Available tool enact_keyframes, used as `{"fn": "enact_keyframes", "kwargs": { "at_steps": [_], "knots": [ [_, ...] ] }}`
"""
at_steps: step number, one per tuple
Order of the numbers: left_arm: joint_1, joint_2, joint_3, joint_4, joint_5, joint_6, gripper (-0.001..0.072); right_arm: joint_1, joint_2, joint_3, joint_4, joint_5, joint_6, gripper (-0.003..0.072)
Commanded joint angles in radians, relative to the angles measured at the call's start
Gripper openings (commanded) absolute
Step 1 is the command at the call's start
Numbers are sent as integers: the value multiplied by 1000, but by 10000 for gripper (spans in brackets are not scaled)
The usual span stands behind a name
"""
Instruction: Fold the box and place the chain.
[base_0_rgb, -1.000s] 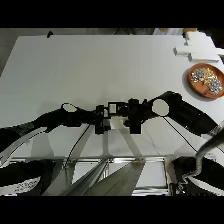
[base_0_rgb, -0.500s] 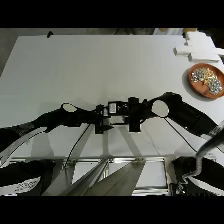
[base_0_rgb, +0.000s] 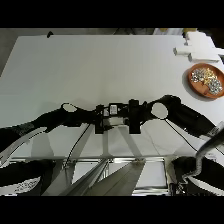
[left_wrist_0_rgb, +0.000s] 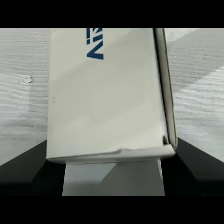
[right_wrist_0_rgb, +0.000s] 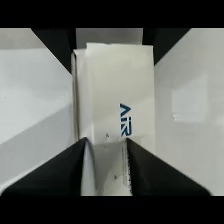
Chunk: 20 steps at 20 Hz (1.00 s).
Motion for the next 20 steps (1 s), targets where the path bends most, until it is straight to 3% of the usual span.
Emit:
{"fn": "enact_keyframes", "kwargs": {
  "at_steps": [1, 7, 9, 13, 18, 20],
  "knots": [
    [0, 0, 0, -3, 7, -2, 209, 1, 9, 0, 27, 11, 3, 373],
    [0, 0, 0, -3, 7, -2, 209, -34, 80, 0, 82, 1, 9, 363],
    [0, 0, 0, -3, 8, -2, 209, -53, 84, 0, 80, 6, 9, 285],
    [0, 0, 0, -3, 7, -2, 209, -56, 64, -1, 74, 12, 8, 220],
    [0, 0, 0, -3, 7, -2, 209, -56, 52, -1, 67, 11, 7, 214],
    [0, 0, 0, -3, 7, -2, 209, -55, 52, -5, 64, 5, 5, 105]
  ]
}}
